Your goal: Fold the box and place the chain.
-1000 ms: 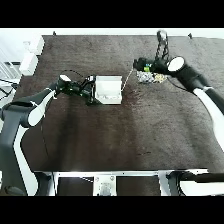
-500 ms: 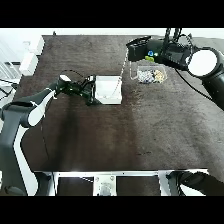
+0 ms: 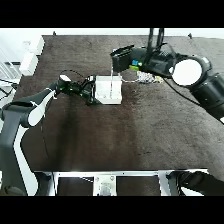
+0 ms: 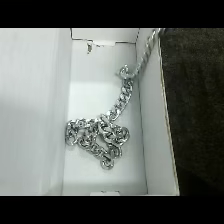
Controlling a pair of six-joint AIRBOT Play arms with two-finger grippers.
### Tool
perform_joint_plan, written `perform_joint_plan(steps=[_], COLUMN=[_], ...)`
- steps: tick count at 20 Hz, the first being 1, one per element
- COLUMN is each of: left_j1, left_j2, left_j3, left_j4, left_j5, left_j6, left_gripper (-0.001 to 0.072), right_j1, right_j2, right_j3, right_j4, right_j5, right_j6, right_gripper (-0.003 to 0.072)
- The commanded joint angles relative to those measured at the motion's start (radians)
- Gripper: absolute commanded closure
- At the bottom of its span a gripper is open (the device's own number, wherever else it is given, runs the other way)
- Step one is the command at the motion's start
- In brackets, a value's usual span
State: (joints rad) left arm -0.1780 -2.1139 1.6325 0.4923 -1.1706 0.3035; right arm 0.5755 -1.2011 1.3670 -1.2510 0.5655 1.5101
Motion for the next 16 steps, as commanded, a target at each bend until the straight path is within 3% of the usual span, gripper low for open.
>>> perform_joint_plan(steps=[1,11,16], left_j1=[0.001,0.001,0.001], left_j2=[0.000,0.000,0.000], left_j3=[0.000,0.000,0.000], left_j4=[0.000,0.000,0.000], left_j5=[0.000,0.000,0.000], left_j6=[0.000,0.000,0.000], left_gripper=[0.0314,0.0314,0.0314], right_j1=[0.031,0.026,-0.015], right_j2=[-0.060,-0.303,-0.500], right_j3=[-0.002,-0.013,-0.064], right_j4=[-0.003,0.005,0.006], right_j5=[-0.031,-0.087,-0.206], right_j6=[0.017,0.054,0.106], right_gripper=[0.0680,0.0680,0.0679])
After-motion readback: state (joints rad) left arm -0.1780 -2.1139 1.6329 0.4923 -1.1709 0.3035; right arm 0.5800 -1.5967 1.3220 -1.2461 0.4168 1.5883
